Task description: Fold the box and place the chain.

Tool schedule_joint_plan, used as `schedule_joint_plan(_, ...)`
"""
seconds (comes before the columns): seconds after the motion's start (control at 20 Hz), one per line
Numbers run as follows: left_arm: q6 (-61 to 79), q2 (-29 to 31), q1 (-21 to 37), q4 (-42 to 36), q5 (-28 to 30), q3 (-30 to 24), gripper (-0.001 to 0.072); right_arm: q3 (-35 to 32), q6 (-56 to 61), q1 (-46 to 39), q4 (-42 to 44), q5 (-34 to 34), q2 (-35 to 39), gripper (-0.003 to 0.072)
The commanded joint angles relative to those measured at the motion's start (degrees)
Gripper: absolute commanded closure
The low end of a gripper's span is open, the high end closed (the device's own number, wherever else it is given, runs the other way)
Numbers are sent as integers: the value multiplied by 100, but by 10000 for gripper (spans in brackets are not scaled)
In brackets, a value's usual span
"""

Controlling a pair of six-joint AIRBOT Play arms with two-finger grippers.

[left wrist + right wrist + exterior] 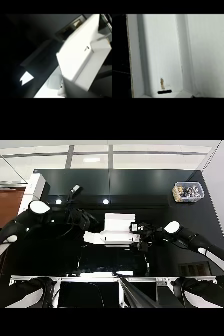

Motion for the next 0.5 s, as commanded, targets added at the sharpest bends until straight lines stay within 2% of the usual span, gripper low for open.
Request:
schedule_joint_plan(0.0,1329,232,24,-398,236,-723,-3,0,0,2,-2,7,2,454)
schedule_joint_plan(0.2,3292,203,-258,793,251,-754,-2,-2,0,2,-2,7,0,454)
schedule_joint_plan(0.3,3394,190,-442,1375,254,-756,-2,0,0,2,-2,7,2,454)
schedule_joint_plan(0.45,3412,107,-713,1200,367,-664,-1,0,0,2,-2,7,0,454)
